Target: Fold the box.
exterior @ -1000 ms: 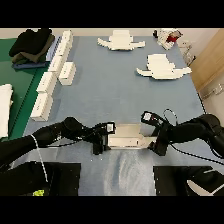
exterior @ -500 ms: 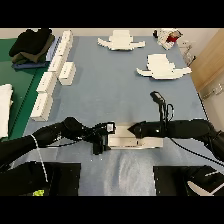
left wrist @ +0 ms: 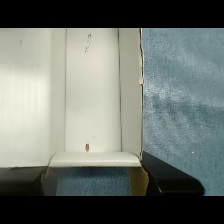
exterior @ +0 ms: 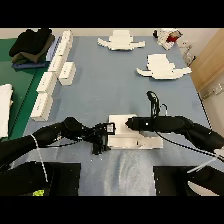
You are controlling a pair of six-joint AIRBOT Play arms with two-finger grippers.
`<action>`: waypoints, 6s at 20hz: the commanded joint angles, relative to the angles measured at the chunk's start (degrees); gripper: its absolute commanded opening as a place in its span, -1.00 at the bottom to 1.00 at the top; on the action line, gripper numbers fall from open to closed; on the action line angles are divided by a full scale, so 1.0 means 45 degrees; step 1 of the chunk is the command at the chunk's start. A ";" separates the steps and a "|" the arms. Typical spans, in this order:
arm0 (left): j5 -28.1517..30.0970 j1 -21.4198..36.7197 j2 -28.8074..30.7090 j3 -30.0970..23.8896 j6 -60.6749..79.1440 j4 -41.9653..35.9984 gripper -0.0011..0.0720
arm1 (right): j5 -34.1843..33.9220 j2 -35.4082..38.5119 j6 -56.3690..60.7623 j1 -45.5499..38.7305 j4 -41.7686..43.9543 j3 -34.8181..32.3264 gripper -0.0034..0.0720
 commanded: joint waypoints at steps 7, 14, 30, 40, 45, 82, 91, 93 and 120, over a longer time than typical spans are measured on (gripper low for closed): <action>0.0019 0.0005 0.0000 0.0005 0.0034 0.0015 0.16 | -0.0432 -0.1370 -0.0131 0.0015 -0.0170 -0.0010 -0.78; 0.0019 0.0005 0.0000 0.0010 0.0029 0.0010 0.16 | -0.0437 -0.0874 -0.0248 0.0010 -0.0622 0.0199 -0.78; 0.0019 0.0005 0.0000 0.0010 0.0029 0.0010 0.16 | -0.9481 0.5731 -0.5484 0.0015 -0.5673 0.0782 0.31; 0.0015 0.0005 0.0000 0.0010 0.0029 0.0010 0.16 | -0.5761 0.3337 -1.1400 0.0019 -0.6431 -0.0806 0.88; 0.0015 0.0005 0.0000 0.0010 0.0029 0.0010 0.16 | -0.5110 0.2798 -1.1832 0.0019 -0.5897 -0.0816 0.62; 0.0015 0.0005 0.0000 0.0010 0.0029 0.0010 0.16 | -1.0190 0.3084 0.2671 -0.0457 -1.3459 0.0772 -0.91; 0.0010 0.0005 0.0000 0.0010 0.0029 0.0010 0.16 | -1.0282 0.1885 0.2234 -0.8752 -0.6120 0.0253 -0.91; 0.0015 0.0005 0.0000 0.0010 0.0029 0.0010 0.16 | -1.0088 0.0869 0.1005 -0.9530 -0.3813 -0.0277 -0.91; 0.0015 0.0005 0.0000 0.0010 0.0029 0.0010 0.16 | -0.9180 0.1836 -0.0675 -0.5615 -0.0136 -0.0447 0.33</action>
